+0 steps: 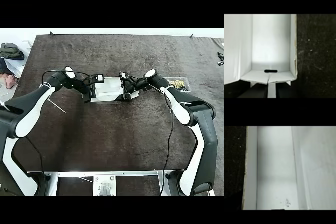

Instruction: Fold the box and place the chain.

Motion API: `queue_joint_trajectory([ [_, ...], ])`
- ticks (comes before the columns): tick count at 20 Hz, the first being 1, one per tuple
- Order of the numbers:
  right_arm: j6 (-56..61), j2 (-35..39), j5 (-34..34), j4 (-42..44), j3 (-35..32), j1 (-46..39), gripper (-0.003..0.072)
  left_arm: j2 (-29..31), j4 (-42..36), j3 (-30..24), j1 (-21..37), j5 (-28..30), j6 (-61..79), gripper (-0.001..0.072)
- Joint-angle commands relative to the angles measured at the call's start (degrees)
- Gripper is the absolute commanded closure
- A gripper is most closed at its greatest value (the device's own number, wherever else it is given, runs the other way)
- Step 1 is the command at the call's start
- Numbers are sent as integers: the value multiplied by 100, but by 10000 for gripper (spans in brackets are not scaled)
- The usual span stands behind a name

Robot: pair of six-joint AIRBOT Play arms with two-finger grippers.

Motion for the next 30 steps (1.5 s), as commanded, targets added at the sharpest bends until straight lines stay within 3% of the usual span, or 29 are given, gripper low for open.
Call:
queue_joint_trajectory([
  [1,0,-4,2,0,2,0,366,-4,-328,0,-4,-33,74,604],
  [9,0,-4,2,0,2,0,366,-15,-1034,0,-4,-22,358,562],
  [10,0,-4,0,0,2,0,366,-15,-1084,0,-4,-17,411,500],
  [11,0,-2,2,0,2,0,366,-15,-1128,0,-4,24,415,270],
  [12,0,-4,2,0,2,0,366,-15,-1158,0,-4,90,413,233],
  [16,0,-4,2,0,2,0,366,-15,-1064,0,-2,125,411,226],
  [18,0,-4,2,0,2,0,366,-15,-1005,0,-4,151,402,39],
  [21,0,-4,2,0,2,0,366,-15,-960,0,-4,166,389,43],
  [22,0,-4,2,0,2,0,366,-15,-933,0,7,168,387,49],
  [24,0,-4,2,0,2,0,366,-15,-822,0,81,74,369,342],
  [26,0,-4,0,0,2,0,366,-15,-800,2,264,-219,367,355],
  [28,0,-4,2,0,2,0,366,-13,-839,33,479,-612,369,552],
  [30,0,-4,2,0,2,0,366,22,-1075,105,636,-874,369,695],
])
